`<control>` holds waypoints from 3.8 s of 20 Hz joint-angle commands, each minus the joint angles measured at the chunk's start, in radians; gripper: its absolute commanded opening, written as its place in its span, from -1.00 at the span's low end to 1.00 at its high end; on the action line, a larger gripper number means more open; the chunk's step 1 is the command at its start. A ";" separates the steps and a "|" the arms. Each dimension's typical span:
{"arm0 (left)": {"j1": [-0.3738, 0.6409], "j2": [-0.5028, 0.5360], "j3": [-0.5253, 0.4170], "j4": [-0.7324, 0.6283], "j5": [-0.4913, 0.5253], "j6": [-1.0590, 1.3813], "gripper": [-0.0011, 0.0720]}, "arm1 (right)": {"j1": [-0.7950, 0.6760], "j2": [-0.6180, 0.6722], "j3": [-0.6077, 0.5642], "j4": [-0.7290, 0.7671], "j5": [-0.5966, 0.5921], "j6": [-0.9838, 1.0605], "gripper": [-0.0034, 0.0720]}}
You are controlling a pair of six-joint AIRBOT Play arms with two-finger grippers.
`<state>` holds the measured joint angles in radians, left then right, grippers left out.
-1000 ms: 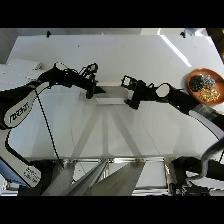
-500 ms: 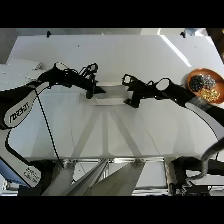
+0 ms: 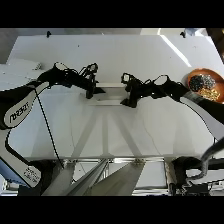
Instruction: Fold the box and place the chain.
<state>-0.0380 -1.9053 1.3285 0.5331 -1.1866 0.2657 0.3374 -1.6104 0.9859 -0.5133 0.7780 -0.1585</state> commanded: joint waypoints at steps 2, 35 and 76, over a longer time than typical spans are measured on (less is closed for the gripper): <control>-0.001 -0.001 0.000 -0.001 0.001 -0.001 -0.93 | 0.001 -0.031 0.003 0.106 0.034 -0.106 0.92; -0.001 -0.001 0.000 -0.001 0.001 -0.001 -0.93 | -0.028 -0.092 -0.001 0.003 0.119 -0.093 0.92; -0.001 -0.001 0.000 -0.028 0.001 -0.002 -0.93 | -0.027 -0.092 -0.001 -0.005 0.051 -0.093 0.22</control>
<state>-0.0395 -1.9068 1.3277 0.5186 -1.1858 0.2646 0.3096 -1.7012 0.9844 -0.5194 0.8291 -0.2520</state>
